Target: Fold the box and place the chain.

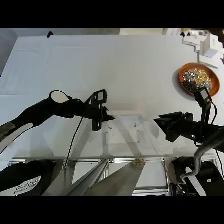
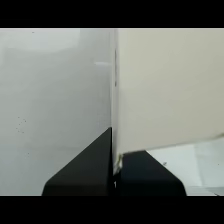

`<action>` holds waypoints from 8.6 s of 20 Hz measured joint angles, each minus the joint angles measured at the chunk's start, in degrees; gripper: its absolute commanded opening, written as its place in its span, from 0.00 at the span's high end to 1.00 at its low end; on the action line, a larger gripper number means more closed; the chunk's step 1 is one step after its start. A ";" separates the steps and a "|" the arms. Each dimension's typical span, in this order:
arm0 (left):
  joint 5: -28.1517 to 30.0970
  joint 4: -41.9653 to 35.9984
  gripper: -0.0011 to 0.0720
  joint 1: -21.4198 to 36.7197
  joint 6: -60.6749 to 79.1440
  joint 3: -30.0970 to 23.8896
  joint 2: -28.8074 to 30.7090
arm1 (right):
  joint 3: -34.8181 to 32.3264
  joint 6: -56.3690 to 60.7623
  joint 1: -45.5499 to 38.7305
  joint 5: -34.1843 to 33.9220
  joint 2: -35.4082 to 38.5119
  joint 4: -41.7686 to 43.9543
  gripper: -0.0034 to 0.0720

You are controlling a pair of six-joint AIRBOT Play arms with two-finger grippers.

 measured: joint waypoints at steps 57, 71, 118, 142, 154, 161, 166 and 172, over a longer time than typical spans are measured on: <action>5.38 -6.29 0.97 -0.81 13.77 1.29 -11.96 | -0.66 -13.31 0.00 2.25 -2.27 0.68 0.93; 5.38 -6.27 0.97 -0.81 13.77 1.29 -11.96 | -4.17 -39.01 14.47 2.73 -18.49 -7.56 0.03; 5.40 -6.29 0.97 -0.81 13.75 1.31 -11.96 | -10.32 -48.83 22.12 -28.13 -19.76 -9.29 0.03; 5.40 -6.27 0.97 -0.81 13.75 1.29 -11.96 | -8.79 -86.68 6.64 -21.73 -37.35 21.40 0.05; 5.25 -6.19 0.97 -0.81 13.79 1.29 -11.96 | -5.33 -96.61 3.85 -13.20 -46.10 25.16 0.18; 5.31 -6.23 0.97 -0.83 13.79 1.29 -11.96 | -5.22 -98.82 3.82 -12.52 -48.94 27.61 0.25; 5.35 -6.29 0.97 -0.83 13.77 1.29 -11.96 | -3.82 -99.51 3.85 -12.26 -51.43 28.04 0.30; 5.35 -6.27 0.97 -0.83 13.77 1.29 -11.93 | -2.95 -99.69 3.82 -12.28 -52.92 27.82 0.39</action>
